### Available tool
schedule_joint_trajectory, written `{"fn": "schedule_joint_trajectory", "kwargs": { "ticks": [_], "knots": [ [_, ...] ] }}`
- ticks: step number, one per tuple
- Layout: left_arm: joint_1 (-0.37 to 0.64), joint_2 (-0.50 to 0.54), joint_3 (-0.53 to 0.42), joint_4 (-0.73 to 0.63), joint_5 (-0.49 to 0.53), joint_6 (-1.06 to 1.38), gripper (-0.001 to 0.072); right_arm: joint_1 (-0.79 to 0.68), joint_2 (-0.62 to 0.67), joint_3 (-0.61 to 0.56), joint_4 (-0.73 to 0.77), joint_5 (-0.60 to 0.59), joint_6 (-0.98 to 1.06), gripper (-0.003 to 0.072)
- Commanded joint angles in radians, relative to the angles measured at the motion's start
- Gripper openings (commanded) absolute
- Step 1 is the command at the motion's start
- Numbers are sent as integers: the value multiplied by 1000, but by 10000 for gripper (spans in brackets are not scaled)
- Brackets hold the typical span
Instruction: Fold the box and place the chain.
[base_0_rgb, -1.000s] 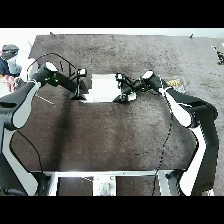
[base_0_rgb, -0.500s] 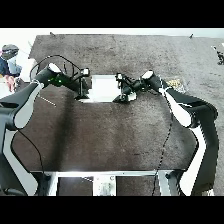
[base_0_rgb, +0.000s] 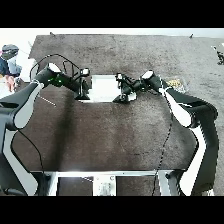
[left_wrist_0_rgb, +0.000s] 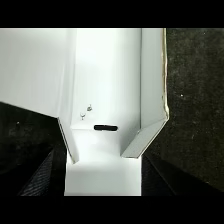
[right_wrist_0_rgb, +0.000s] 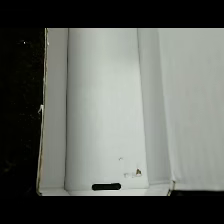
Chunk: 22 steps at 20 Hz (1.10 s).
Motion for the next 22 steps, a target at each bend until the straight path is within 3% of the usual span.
{"fn": "schedule_joint_trajectory", "kwargs": {
  "ticks": [1, 4, 5, 6, 12, 14, 22],
  "knots": [
    [0, 1, 0, -5, -3, 1, 596, 1, 1, 0, 0, 0, 0, 442],
    [-23, 1, 0, -2, -10, 1, 595, 1, 1, 0, 0, 0, 0, 442],
    [-33, 1, 0, 5, -8, 1, 518, 1, 1, 0, 0, 0, 0, 442],
    [-35, 1, 0, 12, -7, 1, 349, 1, 1, 0, 0, 0, 0, 442],
    [-32, 1, 0, 11, 0, 1, 356, 1, 1, 0, 0, 0, 0, 442],
    [-33, 1, 0, 10, -2, 1, 228, 1, 1, 0, 0, 0, 0, 442],
    [-34, 1, 0, -153, -6, 35, 226, 1, 1, 0, 0, 0, 0, 442]
  ]
}}
